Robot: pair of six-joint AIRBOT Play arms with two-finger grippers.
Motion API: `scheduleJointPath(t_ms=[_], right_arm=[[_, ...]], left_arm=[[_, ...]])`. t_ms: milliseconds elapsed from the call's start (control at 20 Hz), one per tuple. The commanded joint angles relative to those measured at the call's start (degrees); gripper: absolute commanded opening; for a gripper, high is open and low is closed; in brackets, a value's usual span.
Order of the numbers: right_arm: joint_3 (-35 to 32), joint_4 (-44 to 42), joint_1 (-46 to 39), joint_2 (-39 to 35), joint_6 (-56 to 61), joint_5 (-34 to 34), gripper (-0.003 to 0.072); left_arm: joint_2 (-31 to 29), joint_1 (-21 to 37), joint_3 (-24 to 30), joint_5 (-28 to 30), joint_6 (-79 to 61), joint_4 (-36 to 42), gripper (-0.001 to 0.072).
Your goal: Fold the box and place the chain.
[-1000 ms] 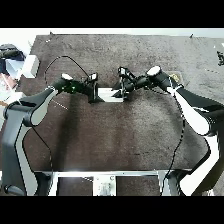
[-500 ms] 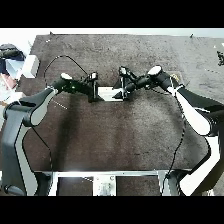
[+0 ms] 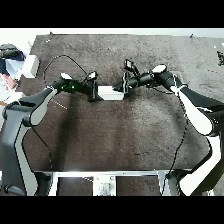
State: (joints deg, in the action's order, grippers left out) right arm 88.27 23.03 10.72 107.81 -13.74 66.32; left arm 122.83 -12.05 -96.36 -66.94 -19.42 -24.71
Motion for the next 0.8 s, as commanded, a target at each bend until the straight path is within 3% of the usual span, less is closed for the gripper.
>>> scheduleJointPath(t_ms=[0, 50, 750], right_arm=[[0.1, -4.5, 0.0, 0.0, 0.3, 1.9, 0.0078], [0.1, -4.4, 0.0, 0.0, 1.6, 1.8, 0.0013], [0.0, 0.7, -0.1, 3.5, 15.7, 0.7, 0.0012]], left_arm=[[0.0, 0.0, 0.0, -0.1, -0.1, -0.1, 0.0404], [0.0, 0.0, 0.0, -0.1, -0.1, -0.1, 0.0404], [0.0, 0.0, 0.0, -0.1, -0.1, -0.1, 0.0404]])
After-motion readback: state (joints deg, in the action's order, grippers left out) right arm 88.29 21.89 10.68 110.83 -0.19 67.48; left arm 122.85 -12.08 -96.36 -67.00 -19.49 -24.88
